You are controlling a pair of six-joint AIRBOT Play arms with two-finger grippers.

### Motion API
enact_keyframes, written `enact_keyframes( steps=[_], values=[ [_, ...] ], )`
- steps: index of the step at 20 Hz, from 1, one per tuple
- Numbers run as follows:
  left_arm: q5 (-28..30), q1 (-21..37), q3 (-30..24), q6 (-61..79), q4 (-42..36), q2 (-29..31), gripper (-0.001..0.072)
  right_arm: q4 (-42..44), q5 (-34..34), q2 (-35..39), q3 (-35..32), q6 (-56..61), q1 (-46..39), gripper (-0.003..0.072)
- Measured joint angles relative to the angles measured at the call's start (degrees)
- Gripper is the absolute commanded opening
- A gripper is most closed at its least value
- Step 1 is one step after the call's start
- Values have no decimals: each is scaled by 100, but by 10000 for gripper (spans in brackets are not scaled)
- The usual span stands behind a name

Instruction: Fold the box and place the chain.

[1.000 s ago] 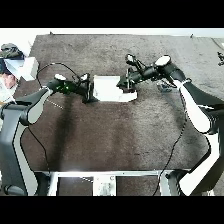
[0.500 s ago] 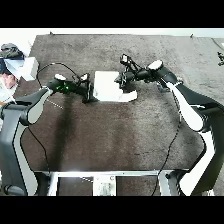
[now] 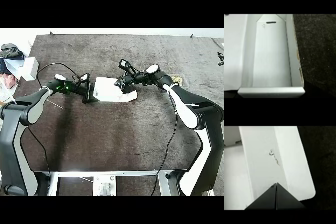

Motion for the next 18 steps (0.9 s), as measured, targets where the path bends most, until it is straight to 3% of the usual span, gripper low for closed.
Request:
enact_keyframes(
  steps=[5, 9, 10, 11, 12, 18],
  values=[
    [0, 0, 0, 13, -2, 0, 415, -107, 302, 339, 146, 0, -63, -8],
    [0, 0, 2, 13, -2, 0, 416, -678, 1217, 892, 179, 321, -229, 21],
    [0, 0, 2, 13, -2, 0, 416, -953, 1464, 962, 170, 435, -254, 214],
    [0, 0, 2, 11, 0, 0, 416, -1215, 1624, 1016, 120, 564, -262, 550],
    [0, 0, 2, 11, -2, 0, 416, -1436, 1683, 1058, 42, 645, -267, 653],
    [0, 0, 2, 11, -2, 0, 415, -2120, 1202, 1141, -767, 603, -221, 644]
  ],
)
